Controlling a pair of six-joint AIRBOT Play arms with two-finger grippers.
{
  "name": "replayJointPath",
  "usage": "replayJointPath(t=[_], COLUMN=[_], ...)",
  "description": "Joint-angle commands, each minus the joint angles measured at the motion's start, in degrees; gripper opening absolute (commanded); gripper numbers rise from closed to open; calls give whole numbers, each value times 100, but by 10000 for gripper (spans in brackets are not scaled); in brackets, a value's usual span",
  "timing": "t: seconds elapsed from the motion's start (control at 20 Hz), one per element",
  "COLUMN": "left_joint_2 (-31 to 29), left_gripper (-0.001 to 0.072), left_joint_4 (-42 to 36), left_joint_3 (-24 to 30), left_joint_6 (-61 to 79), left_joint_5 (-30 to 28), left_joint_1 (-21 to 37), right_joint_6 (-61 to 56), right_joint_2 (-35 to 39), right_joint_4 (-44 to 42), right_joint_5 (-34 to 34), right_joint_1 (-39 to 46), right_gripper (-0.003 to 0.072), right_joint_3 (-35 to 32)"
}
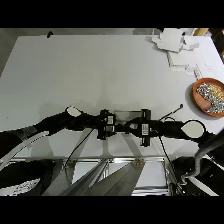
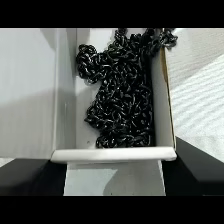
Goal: Fold the box and place the chain.
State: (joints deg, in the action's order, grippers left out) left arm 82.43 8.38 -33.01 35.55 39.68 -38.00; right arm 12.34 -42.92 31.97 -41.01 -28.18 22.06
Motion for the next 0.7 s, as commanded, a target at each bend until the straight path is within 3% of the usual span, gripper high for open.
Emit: replayJointPath(t=[0.0, 0.1, 0.25, 0.5, 0.65], left_joint_2=[-2, -2, -2, -2, -2], left_gripper=[276, 276, 276, 276, 276], left_joint_4=[2, 2, 2, 2, 2], left_joint_3=[-4, -4, -4, -4, -4], left_joint_6=[0, 0, 0, 0, 2], left_joint_5=[-2, -2, -2, -2, -2], left_joint_1=[4, 4, 4, 4, 4], right_joint_6=[-129, -179, -188, -1191, -1060], right_joint_2=[221, 400, 457, 20, -568], right_joint_4=[1233, 1401, 1681, 3390, 3289], right_joint_5=[-1054, -1460, -1611, -1714, -1644], right_joint_1=[634, 1384, 2245, 2420, 2420], right_gripper=[237, 196, 196, 197, 197], right_joint_3=[638, 927, 957, 933, 925])
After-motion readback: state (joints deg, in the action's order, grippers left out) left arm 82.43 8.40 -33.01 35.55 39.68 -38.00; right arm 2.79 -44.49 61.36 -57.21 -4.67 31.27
